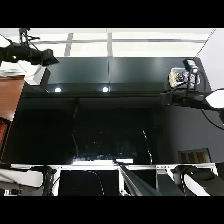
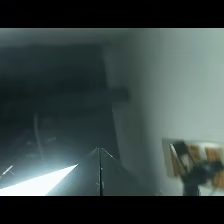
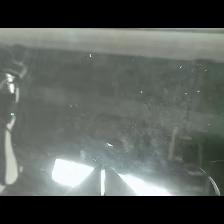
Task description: Fold the box and place the chain.
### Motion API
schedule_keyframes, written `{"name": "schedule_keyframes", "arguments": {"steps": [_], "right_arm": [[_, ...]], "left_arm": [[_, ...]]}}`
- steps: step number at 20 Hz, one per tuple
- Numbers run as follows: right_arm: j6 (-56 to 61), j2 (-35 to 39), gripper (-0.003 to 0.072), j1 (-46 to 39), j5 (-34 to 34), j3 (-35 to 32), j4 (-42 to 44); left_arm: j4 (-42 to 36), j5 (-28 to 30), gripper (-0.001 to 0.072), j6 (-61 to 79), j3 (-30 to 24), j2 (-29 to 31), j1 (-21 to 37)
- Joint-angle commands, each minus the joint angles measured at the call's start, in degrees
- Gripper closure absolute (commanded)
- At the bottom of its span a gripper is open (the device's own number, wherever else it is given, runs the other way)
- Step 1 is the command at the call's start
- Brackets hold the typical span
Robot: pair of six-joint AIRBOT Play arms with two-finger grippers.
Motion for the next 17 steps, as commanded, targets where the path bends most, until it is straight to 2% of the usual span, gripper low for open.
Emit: {"name": "schedule_keyframes", "arguments": {"steps": [1, 4, 6, 8, 10, 17], "right_arm": [[-0.04, -3.28, 0.0666, 2.6, 0.24, 0.0, -4.26], [-0.04, -3.26, 0.0666, 2.6, 0.35, 0.0, -4.22], [-0.04, -3.26, 0.0666, 2.6, 0.37, 0.0, -4.22], [-0.04, -3.26, 0.0666, 2.6, 0.37, 0.0, -4.22], [-0.04, -3.26, 0.0666, 2.6, 0.37, 0.0, -4.22], [-0.04, -3.26, 0.0666, 2.6, 0.37, 0.0, -4.22]], "left_arm": [[1.99, 11.34, 0.0689, 0.87, -23.85, 17.14, -5.73], [4.9, 21.03, 0.0687, 1.88, -42.12, 32.02, -6.64], [9.94, 24.09, 0.0688, 2.67, -49.96, 39.47, -6.64], [14.19, 27.04, 0.0687, 2.51, -55.49, 44.37, -6.45], [14.49, 26.6, 0.0686, 2.51, -57.96, 46.27, -5.99], [14.47, 25.81, 0.0685, 2.51, -58.07, 45.75, -5.95]]}}
